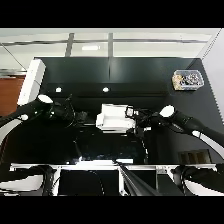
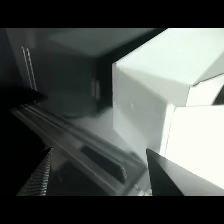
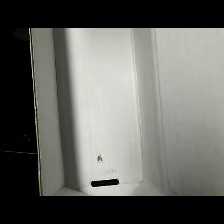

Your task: Fold the box and place the chain.

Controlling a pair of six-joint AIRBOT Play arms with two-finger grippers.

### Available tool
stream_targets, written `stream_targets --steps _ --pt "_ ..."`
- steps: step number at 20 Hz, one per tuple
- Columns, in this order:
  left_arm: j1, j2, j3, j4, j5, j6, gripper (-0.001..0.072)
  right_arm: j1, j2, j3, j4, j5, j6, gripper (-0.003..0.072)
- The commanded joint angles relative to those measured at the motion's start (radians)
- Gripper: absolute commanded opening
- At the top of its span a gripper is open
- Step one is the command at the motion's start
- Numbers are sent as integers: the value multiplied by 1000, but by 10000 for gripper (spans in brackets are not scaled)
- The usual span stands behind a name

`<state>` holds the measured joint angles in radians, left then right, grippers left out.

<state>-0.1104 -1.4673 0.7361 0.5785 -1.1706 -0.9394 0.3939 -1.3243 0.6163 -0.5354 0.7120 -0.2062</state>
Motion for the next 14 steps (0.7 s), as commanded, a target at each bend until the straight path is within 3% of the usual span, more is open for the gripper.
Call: stream_targets --steps 1,5,7,12,14 --pt "0 -2 58 -15 -60 16 690 1 0 0 0 1 0 126" --pt "-27 -2 101 -15 -109 12 671 1 0 0 0 1 0 126" --pt "-58 -2 117 -15 -128 17 476 1 0 0 0 0 0 126" --pt "-140 -2 140 2 -81 -14 475 1 0 0 0 0 0 126" --pt "-184 -2 164 81 -33 -109 490 1 0 0 0 0 0 126"
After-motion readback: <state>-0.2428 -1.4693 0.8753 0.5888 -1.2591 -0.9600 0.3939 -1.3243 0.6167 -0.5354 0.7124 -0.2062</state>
